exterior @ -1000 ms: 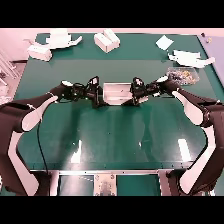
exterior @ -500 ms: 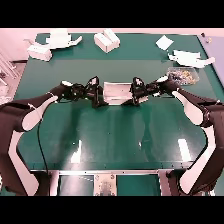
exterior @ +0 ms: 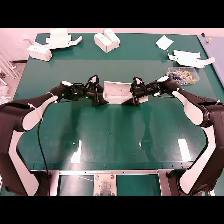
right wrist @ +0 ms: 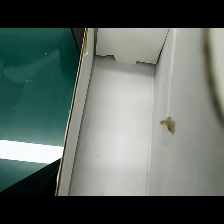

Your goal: Fold the box and place the chain.

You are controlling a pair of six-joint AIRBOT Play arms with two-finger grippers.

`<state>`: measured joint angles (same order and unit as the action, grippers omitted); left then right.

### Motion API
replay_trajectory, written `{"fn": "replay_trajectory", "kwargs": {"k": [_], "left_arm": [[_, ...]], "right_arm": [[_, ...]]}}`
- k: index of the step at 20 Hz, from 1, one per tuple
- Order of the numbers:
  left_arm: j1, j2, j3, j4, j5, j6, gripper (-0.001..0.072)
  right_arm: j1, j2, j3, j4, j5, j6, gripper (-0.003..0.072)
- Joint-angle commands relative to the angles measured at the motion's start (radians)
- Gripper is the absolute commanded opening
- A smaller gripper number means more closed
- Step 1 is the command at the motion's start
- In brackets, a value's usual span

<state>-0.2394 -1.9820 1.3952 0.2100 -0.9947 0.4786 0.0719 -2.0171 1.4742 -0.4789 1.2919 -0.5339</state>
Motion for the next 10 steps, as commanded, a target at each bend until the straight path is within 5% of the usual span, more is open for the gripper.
{"fn": "replay_trajectory", "kwargs": {"k": [1, 10], "left_arm": [[0.001, 0.0, 0.001, 0.01, 0.011, 0.003, 0.072], [0.001, -0.019, 0.001, 0.023, 0.048, 0.08, 0.072]], "right_arm": [[0.001, 0.0, 0.0, -0.001, 0.007, -0.001, 0.0592], [0.001, 0.0, 0.0, -0.001, 0.007, -0.001, 0.0592]]}}
